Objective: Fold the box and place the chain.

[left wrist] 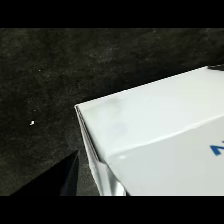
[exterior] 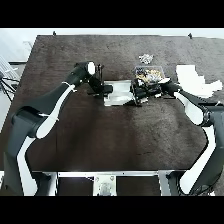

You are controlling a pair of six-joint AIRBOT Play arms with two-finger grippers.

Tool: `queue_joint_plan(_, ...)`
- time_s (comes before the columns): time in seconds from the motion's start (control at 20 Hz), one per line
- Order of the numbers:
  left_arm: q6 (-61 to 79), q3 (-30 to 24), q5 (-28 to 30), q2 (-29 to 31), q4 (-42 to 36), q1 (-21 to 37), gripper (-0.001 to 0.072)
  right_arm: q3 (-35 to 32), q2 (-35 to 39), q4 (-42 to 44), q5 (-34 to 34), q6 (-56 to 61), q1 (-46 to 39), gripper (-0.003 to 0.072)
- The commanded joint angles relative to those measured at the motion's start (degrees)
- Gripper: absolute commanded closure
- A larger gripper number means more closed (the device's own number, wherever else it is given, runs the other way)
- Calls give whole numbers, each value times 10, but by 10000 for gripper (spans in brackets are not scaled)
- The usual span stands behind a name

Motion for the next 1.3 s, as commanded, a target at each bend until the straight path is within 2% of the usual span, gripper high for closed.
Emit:
queue_joint_plan(0.0,-12,35,-37,-23,16,-4,383,0,0,0,0,0,0,99)
queue_joint_plan(0.25,-20,41,-35,-27,34,-13,384,0,0,0,0,0,0,99)
queue_joint_plan(0.45,-30,74,-64,-49,47,-20,384,0,0,0,0,0,0,99)
queue_joint_plan(1.05,-44,82,-78,-54,76,-23,387,0,0,0,0,0,0,99)
queue_joint_plan(1.15,-43,83,-75,-54,77,-24,578,0,0,0,0,0,0,99)
queue_joint_plan(1.25,-41,83,-67,-54,77,-25,590,0,0,0,0,0,0,99)
